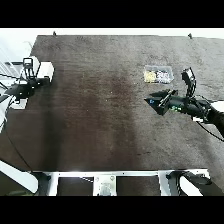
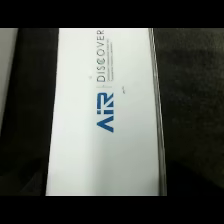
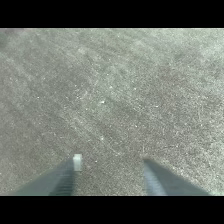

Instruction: Fold the box and place the chain.

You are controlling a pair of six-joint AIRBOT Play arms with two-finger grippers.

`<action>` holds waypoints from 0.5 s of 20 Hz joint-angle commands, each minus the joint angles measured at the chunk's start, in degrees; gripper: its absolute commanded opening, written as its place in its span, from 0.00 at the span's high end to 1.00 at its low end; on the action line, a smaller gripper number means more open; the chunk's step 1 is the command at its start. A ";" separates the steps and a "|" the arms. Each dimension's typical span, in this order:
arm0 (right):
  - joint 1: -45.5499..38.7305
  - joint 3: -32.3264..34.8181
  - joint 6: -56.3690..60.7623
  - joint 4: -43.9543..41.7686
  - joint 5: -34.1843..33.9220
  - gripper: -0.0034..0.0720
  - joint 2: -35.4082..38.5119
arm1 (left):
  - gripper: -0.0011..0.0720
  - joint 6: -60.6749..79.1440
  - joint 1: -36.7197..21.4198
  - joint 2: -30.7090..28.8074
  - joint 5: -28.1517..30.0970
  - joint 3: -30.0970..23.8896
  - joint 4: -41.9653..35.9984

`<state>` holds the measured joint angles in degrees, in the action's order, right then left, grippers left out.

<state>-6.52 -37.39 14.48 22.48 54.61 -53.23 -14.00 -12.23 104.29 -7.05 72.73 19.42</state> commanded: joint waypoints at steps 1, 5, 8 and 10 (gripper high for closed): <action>0.02 0.04 0.59 -0.02 0.09 0.26 -0.02 | 0.00 -0.52 -0.02 -2.71 2.10 0.00 0.11; 0.00 0.02 0.59 -0.02 1.09 0.26 0.02 | 0.00 -0.55 -0.02 -7.23 -1.86 0.00 1.22; 0.02 0.00 2.34 -0.04 2.08 0.27 0.17 | 0.00 -1.14 -0.02 -13.11 -10.08 -0.02 1.42; 0.02 0.00 3.74 -0.04 2.49 0.45 1.22 | 0.22 -2.40 -0.02 -17.73 -15.45 -0.02 1.42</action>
<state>-6.52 -37.39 16.40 22.46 56.16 -52.82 -15.09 -12.23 91.74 -14.90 72.71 20.71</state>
